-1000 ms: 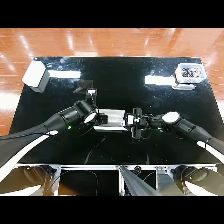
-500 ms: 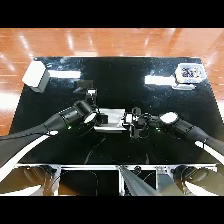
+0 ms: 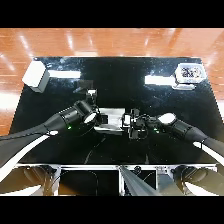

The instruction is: Fold the box and place the chain.

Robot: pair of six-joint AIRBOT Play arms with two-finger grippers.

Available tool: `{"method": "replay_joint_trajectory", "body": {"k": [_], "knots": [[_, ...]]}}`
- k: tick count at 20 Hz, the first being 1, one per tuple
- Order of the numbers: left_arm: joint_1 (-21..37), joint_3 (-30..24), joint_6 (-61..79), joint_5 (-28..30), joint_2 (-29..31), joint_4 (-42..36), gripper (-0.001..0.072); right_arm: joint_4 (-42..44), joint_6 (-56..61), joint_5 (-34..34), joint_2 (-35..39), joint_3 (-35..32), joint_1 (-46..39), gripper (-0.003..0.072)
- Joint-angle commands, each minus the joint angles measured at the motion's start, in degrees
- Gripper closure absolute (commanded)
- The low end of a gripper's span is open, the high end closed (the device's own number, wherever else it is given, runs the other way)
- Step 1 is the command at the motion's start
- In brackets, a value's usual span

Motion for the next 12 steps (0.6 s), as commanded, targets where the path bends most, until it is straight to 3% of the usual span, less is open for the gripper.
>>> {"method": "replay_joint_trajectory", "body": {"k": [1, 6, 7, 8, 9, 11, 12], "knots": [[-0.02, 0.0, -0.07, 0.0, -0.02, -0.04, 0.0691, 0.0, 0.02, -0.22, -0.04, 0.07, 0.13, 0.0247], [-0.02, 0.0, -0.07, 0.0, -0.02, -0.04, 0.0691, -0.02, 0.02, -0.22, -0.04, 0.07, 0.13, 0.0249], [-0.02, 0.0, -0.07, 0.0, -0.02, -0.04, 0.0691, -0.02, 0.0, -0.22, -0.04, 0.07, 0.13, 0.0285], [-0.02, 0.0, -0.07, 0.0, -0.02, -0.04, 0.0691, -0.07, 0.0, -0.22, -0.04, 0.07, 0.13, 0.0397], [-0.02, 0.0, -0.07, -0.02, -0.02, -0.04, 0.0691, -0.04, 0.0, -0.22, -0.04, 0.07, 0.13, 0.0425], [-0.04, 0.0, -0.07, -0.02, -0.02, -0.04, 0.0691, -0.02, 0.02, -0.2, -0.04, 0.07, 0.13, 0.0423], [-0.04, 0.0, -0.07, -0.02, -0.02, -0.04, 0.0691, -0.02, 0.02, -0.2, -0.04, 0.07, 0.13, 0.0334]]}}
